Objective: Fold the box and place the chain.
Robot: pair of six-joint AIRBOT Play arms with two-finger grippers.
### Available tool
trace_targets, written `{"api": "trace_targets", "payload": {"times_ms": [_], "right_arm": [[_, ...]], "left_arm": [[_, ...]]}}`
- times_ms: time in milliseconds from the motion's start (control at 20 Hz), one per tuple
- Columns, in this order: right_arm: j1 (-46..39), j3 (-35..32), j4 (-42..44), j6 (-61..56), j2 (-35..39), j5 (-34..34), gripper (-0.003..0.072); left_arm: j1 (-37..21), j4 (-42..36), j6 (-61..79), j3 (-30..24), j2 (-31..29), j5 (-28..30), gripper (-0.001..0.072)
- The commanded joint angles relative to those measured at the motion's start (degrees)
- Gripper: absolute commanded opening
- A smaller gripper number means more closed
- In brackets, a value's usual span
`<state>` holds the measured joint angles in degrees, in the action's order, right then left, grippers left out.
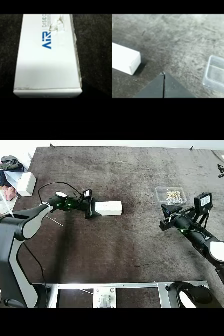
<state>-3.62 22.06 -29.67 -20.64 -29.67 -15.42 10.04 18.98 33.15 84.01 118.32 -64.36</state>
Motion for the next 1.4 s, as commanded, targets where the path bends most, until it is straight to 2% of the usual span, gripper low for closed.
{"api": "trace_targets", "payload": {"times_ms": [0,50,100,250,400,550,700,800,900,950,1050,1200,1350], "right_arm": [[-0.02,-1.22,-0.09,0.0,1.46,1.31,-0.0019],[-0.02,-1.22,-0.09,0.0,1.46,1.33,-0.0019],[-0.02,-1.22,-0.09,0.0,1.46,1.6,-0.0018],[-0.02,-1.22,-0.11,0.0,1.46,2.21,-0.0018],[-0.02,-1.22,-0.09,0.0,1.46,2.38,-0.0018],[-0.02,-1.22,-0.09,0.0,1.46,2.38,-0.0018],[-0.02,-1.22,-0.09,0.0,1.46,2.4,-0.0018],[-0.02,-1.22,-0.09,0.0,1.46,2.4,-0.0018],[-0.02,-1.22,-0.09,0.0,1.46,2.43,-0.0018],[-0.02,-1.22,-0.09,0.0,1.46,2.43,-0.0018],[-0.02,-1.22,-0.09,0.0,1.46,2.43,-0.0018],[-0.02,-1.22,-0.09,0.0,1.46,2.64,-0.0018],[-0.02,-1.22,-0.09,0.0,1.46,2.64,-0.0018]], "left_arm": [[0.0,-2.16,-0.11,0.04,-0.37,-1.03,0.0455],[-0.35,-2.8,-0.46,0.11,-1.09,-1.16,0.0118],[-0.74,-3.15,-0.52,0.42,-2.23,-1.95,0.0012],[-2.82,-5.11,-9.84,1.68,-8.17,0.96,0.0006],[-6.67,-5.7,-21.9,1.62,-18.1,11.45,0.0003],[-13.03,-5.68,-32.3,0.22,-29.03,19.91,0.0003],[-19.06,-5.25,-36.59,-9.11,-42.73,33.05,0.0003],[-22.93,-4.74,-37.88,-19.15,-53.16,41.94,0.0003],[-27.02,-4.68,-38.42,-29.35,-61.37,46.64,0.0004],[-29.31,-4.57,-40.33,-33.55,-63.93,47.28,0.0004],[-34.58,-2.86,-43.15,-39.74,-66.73,44.46,0.0003],[-40.85,7.06,-48.65,-44.22,-67.01,41.22,0.0004],[-45.33,9.7,-49.2,-47.8,-66.99,40.61,0.0004]]}}
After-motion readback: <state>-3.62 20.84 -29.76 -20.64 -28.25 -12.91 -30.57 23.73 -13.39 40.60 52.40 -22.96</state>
